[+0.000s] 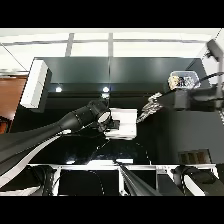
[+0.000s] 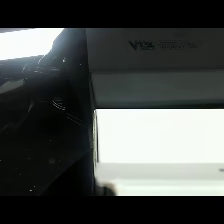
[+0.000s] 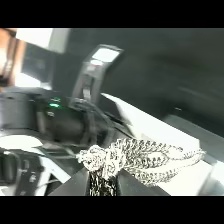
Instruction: Fold the box and place the chain.
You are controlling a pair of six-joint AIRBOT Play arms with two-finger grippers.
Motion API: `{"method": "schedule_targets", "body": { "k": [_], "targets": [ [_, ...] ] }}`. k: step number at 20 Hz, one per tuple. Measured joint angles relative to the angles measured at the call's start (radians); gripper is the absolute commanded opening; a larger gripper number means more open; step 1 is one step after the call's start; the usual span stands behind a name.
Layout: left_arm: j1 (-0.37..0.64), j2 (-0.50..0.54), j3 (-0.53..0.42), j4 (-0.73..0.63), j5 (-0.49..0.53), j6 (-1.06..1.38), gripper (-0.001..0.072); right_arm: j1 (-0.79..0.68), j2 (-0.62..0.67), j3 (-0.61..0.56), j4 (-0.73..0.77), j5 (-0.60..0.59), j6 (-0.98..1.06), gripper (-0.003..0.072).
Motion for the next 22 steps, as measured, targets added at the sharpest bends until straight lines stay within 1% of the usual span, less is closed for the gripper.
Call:
{"method": "schedule_targets", "body": {
  "k": [3, 5, 10, 16, 22],
  "targets": [
    [0.0, 0.0, 0.0, 0.0, 0.0, 0.0, 0.0024, 0.095, -0.035, -0.017, 0.011, -0.092, 0.008, 0.0013],
    [0.0, 0.0, 0.0, 0.0, 0.0, 0.0, 0.0024, 0.146, -0.078, -0.023, 0.011, -0.132, 0.013, 0.0013],
    [0.0, 0.0, 0.0, 0.0, 0.0, 0.0, 0.0024, 0.233, -0.175, -0.027, 0.014, -0.175, 0.01, 0.0013],
    [0.0, 0.0, 0.0, 0.0, 0.0, 0.0, 0.0024, 0.206, -0.175, 0.017, 0.003, -0.158, -0.007, 0.0013],
    [0.0, 0.0, 0.0, 0.0, 0.0, 0.0, 0.0024, 0.169, -0.15, 0.096, -0.004, -0.077, -0.011, 0.0013]
  ]
}}
